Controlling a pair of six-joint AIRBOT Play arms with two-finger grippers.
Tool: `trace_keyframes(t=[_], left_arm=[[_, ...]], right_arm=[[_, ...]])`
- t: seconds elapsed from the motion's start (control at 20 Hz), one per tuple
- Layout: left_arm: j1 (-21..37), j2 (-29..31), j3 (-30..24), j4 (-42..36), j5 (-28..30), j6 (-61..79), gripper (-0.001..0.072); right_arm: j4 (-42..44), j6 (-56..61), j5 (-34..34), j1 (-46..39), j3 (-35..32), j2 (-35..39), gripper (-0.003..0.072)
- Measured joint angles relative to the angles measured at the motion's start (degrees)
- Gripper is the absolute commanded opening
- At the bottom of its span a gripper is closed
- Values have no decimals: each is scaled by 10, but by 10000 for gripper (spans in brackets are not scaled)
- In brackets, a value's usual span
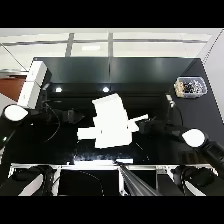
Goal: Fold the box and place the chain.
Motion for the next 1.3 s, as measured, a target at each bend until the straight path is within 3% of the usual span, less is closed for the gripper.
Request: trace_keyframes(t=[0.2,0.55,0.85,1.15,1.25,1.3], left_arm=[[0,-116,16,-92,-64,123,703],[-3,-252,47,-167,-80,238,703],[-33,-312,74,-211,-98,335,702],[-48,-347,93,-212,-167,440,700],[-49,-352,94,-213,-181,459,665],[-49,-354,95,-214,-185,468,559]], right_arm=[[-11,4,-28,30,-22,2,42],[-14,7,-40,40,-30,2,43],[-12,20,-41,41,-30,2,42],[-13,26,-40,41,-30,2,43],[-14,28,-39,41,-30,2,43],[-14,28,-39,41,-30,2,43]])
